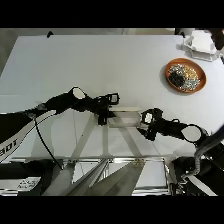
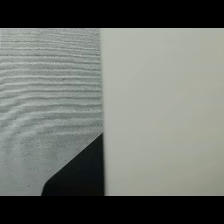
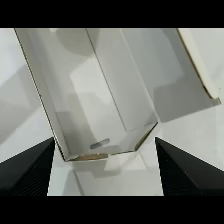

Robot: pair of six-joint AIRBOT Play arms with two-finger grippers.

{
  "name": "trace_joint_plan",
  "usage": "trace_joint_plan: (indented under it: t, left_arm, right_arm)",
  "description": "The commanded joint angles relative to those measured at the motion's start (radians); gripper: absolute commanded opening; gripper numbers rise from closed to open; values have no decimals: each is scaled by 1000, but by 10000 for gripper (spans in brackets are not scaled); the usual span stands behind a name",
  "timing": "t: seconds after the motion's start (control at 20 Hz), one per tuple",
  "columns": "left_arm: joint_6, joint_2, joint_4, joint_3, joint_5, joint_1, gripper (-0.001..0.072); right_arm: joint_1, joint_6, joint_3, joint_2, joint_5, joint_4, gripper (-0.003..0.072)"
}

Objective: Fold the box and place the chain.

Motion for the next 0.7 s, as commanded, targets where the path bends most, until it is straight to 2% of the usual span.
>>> trace_joint_plan:
  t: [0.0, 0.15, 0.35, 0.65]
  left_arm:
    - [0, 1, 0, 1, 0, 1, 11]
    - [0, 1, 0, 1, 0, 1, 11]
    - [0, 1, 0, 1, 0, 1, 11]
    - [0, 1, 0, 1, 0, 1, 11]
  right_arm:
    - [-91, -111, 1, -19, 64, 58, 693]
    - [-106, -218, 1, -20, 103, 94, 693]
    - [-107, -313, 1, -57, 99, 193, 693]
    - [-110, -347, 1, -105, 69, 258, 693]
